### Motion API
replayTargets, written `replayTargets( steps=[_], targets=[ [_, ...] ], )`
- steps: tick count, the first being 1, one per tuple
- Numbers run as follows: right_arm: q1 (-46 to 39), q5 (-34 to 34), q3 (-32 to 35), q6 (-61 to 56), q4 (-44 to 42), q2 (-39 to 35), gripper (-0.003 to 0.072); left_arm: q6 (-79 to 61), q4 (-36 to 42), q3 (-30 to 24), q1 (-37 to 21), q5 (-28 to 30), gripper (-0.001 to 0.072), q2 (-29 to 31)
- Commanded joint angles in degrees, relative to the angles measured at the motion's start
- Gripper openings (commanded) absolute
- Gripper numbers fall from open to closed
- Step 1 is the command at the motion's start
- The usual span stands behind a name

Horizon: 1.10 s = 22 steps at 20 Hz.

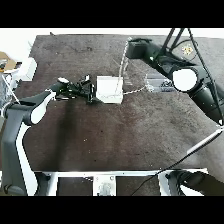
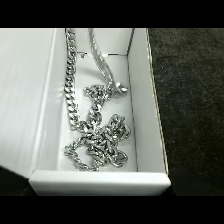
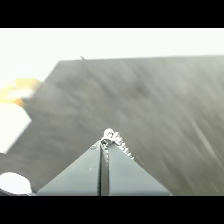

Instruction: Fold the box and place the chain.

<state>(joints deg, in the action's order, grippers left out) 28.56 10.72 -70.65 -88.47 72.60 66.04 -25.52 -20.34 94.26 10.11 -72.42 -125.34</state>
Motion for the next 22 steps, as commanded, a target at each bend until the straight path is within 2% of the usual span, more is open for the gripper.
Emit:
replayTargets(
  steps=[1,6,10,16,17,18,19,22],
  targets=[
    [4.7,-3.82,-3.26,0.39,4.35,-0.22,0.0004,-0.02,-0.02,0.02,-0.04,0.0,0.0346,-0.02],
    [4.7,1.97,-1.92,-0.02,4.11,5.7,0.0005,-0.02,-0.02,0.02,-0.04,0.0,0.0345,-0.02],
    [4.7,3.19,0.24,-2.12,4.11,11.21,0.0005,-0.02,-0.02,0.02,-0.04,0.0,0.0345,-0.02],
    [3.43,4.96,5.25,-2.71,4.13,15.67,0.0017,-0.02,-0.02,0.02,-0.04,0.0,0.0345,-0.02],
    [2.64,5.33,6.19,-2.86,4.13,16.15,0.027,-0.02,-0.02,0.02,-0.04,0.0,0.0346,-0.02],
    [1.7,5.95,6.91,-2.84,4.2,16.44,0.0406,-0.02,-0.02,0.02,-0.04,0.0,0.0345,-0.02],
    [0.61,6.25,7.67,-2.84,4.2,16.35,0.0296,-0.02,-0.02,0.02,-0.04,0.0,0.0346,-0.02],
    [-5.53,11.17,8.44,-2.91,4.22,16.44,0.0278,-0.02,-0.02,0.02,-0.04,-0.02,0.0345,-0.02]
  ],
)
